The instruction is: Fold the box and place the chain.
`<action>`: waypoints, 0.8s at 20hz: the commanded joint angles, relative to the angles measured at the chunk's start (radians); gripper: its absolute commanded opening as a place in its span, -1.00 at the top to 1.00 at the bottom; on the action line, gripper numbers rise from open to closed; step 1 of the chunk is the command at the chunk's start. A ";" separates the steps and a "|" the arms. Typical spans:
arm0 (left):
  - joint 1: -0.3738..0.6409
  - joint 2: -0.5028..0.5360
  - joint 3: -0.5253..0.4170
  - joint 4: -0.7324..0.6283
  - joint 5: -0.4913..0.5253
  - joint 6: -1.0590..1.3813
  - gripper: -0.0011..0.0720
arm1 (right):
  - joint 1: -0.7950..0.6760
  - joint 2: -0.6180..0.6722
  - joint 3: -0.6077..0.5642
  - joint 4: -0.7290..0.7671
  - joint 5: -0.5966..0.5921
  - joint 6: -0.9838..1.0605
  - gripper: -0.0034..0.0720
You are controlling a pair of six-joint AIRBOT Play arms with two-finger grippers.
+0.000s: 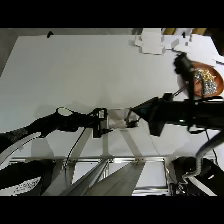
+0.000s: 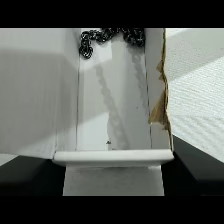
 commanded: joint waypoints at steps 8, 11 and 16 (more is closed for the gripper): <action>0.000 0.000 0.000 0.000 0.000 0.000 0.39 | 0.228 -0.270 0.000 -0.341 -0.038 0.243 0.87; 0.000 0.000 0.000 0.000 0.000 0.000 0.39 | 0.274 -0.348 0.000 -0.358 -0.049 0.247 0.86; 0.000 0.000 0.000 0.000 0.000 0.000 0.39 | 0.259 -0.358 0.018 -0.366 -0.026 0.246 0.57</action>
